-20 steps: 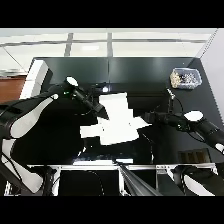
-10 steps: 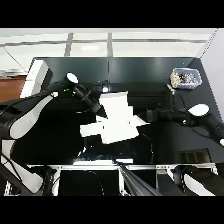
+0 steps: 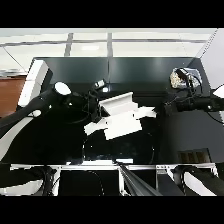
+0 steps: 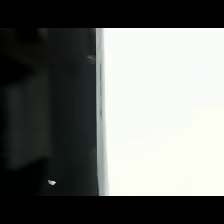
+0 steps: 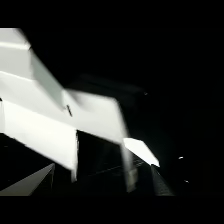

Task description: Fold the box and place the chain.

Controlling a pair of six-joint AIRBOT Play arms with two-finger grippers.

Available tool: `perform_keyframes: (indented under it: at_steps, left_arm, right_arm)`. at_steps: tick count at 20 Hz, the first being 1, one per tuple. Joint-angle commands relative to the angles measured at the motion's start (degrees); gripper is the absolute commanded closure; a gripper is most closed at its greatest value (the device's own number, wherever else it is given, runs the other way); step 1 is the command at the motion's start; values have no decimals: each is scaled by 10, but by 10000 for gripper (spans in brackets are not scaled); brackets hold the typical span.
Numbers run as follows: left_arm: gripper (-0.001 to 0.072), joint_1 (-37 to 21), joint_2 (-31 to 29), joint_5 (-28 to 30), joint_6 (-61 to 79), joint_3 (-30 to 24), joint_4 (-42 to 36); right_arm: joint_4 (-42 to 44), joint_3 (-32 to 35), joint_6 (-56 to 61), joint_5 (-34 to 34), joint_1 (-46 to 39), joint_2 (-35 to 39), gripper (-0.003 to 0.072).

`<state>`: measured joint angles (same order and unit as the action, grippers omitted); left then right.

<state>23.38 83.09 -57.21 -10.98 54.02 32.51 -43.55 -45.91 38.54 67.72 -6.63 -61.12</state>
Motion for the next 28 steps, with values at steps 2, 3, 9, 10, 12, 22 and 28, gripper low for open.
perform_keyframes:
  at_steps: [2, 3, 9, 10, 12, 22, 28]
  left_arm:
    - [684, 30, 17, 79, 160, -15, -3]
    - [684, 37, 38, 68, 170, 3, 15]
    - [686, 51, 141, -33, 101, 125, 82]
    - [686, 51, 142, -30, 90, 129, 92]
    - [686, 50, 141, -30, 90, 129, 95]
    - [686, 49, 142, -28, 90, 129, 95]
    - [686, 49, 142, -12, 90, 129, 95]
  right_arm:
    - [-11, 20, -137, -56, 32, 0, -14]
    - [-11, 21, -141, -47, 43, 0, -14]
    - [-34, 40, -203, -78, 115, 0, -14]
    - [-55, 47, -204, -77, 125, 0, -14]
    - [-81, 65, -203, -64, 143, 0, -14]
    - [-162, 124, -289, -131, 271, -6, -13]
    - [-129, 125, -299, -203, 330, -33, -14]
